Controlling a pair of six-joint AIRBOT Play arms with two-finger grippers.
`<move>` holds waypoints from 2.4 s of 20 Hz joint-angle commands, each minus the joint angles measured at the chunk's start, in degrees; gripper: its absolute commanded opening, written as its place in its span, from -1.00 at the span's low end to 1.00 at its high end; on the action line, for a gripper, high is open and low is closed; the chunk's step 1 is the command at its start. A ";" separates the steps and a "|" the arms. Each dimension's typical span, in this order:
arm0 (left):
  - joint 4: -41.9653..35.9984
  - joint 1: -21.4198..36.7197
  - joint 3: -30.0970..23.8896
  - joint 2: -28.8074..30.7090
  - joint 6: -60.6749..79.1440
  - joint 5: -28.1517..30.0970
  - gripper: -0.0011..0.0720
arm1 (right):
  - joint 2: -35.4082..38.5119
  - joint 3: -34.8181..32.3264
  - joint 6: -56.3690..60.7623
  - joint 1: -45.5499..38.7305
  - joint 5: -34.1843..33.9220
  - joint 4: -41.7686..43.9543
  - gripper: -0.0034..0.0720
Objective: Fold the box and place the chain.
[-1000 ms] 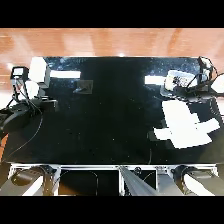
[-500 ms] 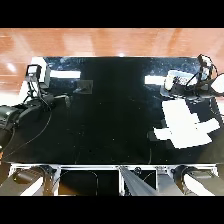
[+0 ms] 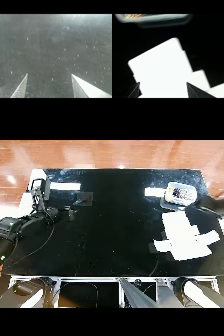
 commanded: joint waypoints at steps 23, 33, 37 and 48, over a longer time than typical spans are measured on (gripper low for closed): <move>-4.50 0.00 0.04 -0.04 0.04 1.46 0.71 | -39.87 14.80 -20.35 -28.74 30.05 7.21 1.00; -4.48 0.00 0.04 -0.04 0.04 1.46 0.70 | -39.56 14.75 -23.28 -26.36 29.75 7.13 0.19; -4.42 0.02 0.04 -0.04 0.07 1.44 0.71 | -37.92 14.75 -25.70 -26.10 30.32 7.56 -0.85; -4.28 0.02 1.31 -0.04 0.35 1.62 0.70 | -26.40 7.48 -28.55 -20.61 27.87 13.66 -0.83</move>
